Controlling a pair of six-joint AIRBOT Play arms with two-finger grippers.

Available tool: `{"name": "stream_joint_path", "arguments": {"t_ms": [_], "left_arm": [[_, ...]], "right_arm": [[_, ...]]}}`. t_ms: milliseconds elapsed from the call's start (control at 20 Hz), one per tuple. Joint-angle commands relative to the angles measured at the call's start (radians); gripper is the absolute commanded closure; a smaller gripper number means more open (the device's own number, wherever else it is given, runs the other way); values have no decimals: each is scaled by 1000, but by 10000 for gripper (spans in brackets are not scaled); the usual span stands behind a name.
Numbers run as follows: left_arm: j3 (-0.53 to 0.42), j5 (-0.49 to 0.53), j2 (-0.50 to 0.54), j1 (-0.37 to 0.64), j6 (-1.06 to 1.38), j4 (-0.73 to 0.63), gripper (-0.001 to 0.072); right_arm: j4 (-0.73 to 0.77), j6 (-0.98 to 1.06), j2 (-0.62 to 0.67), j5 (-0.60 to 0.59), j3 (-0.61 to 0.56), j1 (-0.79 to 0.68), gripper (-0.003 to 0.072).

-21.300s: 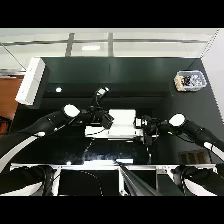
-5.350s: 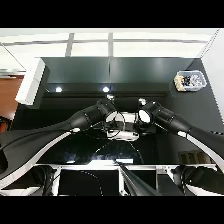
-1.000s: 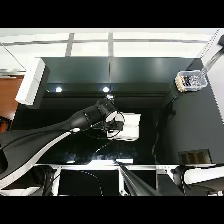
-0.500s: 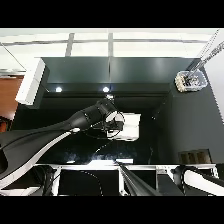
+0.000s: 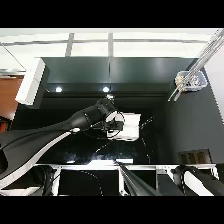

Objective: Fold the box and place the chain.

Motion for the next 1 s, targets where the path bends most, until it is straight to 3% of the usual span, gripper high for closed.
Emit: {"name": "stream_joint_path", "arguments": {"t_ms": [0,350,950], "left_arm": [[1,0,0,1,0,0,685],[1,0,0,1,0,0,685],[1,0,0,1,0,0,685]], "right_arm": [[31,-44,41,141,-58,150,684],[33,-19,40,188,-60,339,685],[79,-17,40,253,-60,356,684]]}}
